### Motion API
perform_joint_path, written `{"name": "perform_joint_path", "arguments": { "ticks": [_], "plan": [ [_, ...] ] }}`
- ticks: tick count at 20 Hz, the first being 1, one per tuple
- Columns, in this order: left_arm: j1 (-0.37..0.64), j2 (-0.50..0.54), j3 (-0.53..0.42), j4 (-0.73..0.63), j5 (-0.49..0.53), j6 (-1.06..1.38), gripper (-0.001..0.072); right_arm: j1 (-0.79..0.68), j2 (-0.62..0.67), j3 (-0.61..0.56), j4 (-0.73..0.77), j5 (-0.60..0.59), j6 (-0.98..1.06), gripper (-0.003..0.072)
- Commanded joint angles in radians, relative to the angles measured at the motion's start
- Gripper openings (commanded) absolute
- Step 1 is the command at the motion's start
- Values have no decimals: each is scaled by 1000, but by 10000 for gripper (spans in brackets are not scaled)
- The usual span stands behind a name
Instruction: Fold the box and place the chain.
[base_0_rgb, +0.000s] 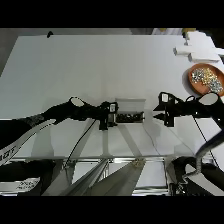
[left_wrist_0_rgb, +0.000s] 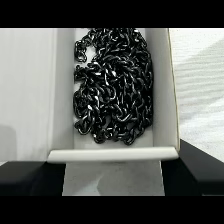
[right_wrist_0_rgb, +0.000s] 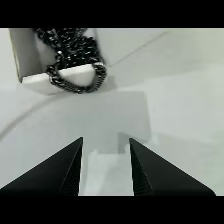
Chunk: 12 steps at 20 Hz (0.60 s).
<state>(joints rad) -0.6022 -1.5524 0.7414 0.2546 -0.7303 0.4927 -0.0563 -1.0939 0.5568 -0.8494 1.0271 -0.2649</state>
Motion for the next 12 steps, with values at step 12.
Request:
{"name": "perform_joint_path", "arguments": {
  "ticks": [12],
  "plan": [
    [0, 0, 0, 0, 0, 0, 72, 132, -147, -1, 94, -101, -241, 408]
  ]
}}
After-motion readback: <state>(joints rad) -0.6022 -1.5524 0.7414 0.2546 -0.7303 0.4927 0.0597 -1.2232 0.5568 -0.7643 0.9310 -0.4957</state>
